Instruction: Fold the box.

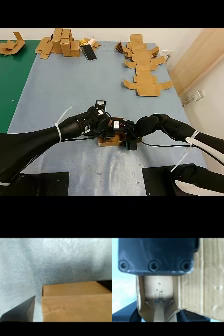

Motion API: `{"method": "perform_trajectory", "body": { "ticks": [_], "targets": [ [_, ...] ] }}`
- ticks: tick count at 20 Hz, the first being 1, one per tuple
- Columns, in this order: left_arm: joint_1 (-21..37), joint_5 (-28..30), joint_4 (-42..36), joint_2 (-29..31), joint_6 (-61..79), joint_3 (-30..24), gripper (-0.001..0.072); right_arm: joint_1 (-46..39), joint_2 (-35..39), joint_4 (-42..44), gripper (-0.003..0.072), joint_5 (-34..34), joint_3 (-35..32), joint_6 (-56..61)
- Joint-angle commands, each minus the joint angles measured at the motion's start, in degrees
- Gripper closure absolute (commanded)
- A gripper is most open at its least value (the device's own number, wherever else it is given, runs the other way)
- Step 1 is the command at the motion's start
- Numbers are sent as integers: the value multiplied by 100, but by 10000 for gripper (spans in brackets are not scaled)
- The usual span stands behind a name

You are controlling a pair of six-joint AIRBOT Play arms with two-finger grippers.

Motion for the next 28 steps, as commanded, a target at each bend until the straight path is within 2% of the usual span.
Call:
{"method": "perform_trajectory", "body": {
  "ticks": [1, 8, 9, 10, 11, 14, 15, 21, 22, 23, 28],
  "targets": [
    [-76, -168, -11, -122, 22, 9, 279, 2, 4, 0, 185, -2, -2, 2],
    [-133, -46, 20, -245, 17, 9, 309, 2, 4, 0, 184, -2, -2, 2],
    [-133, -39, 17, -245, 13, 9, 371, 2, 4, 0, 185, -2, -2, 2],
    [-133, -39, 22, -245, 22, 9, 559, 2, 4, 0, 185, -2, -2, 2],
    [-133, -31, 22, -245, 22, 9, 662, 2, 4, 0, 185, -2, -2, 2],
    [-133, -33, 17, -256, 24, 9, 671, 2, 4, 0, 185, -2, -2, 2],
    [-133, -33, 15, -260, 42, 9, 698, 2, 4, 0, 185, -2, -2, 2],
    [-133, -39, -26, -260, 42, 9, 694, 2, 4, 0, 185, -2, -2, 2],
    [-133, -39, -26, -258, 42, 9, 509, 2, 4, 0, 184, -2, -2, 2],
    [-133, -57, -28, -258, 33, 9, 289, 2, 4, 0, 184, -4, -2, 2],
    [-131, -234, -24, -254, 17, 105, 280, 2, 4, 0, 185, -4, -2, 2]
  ]
}}
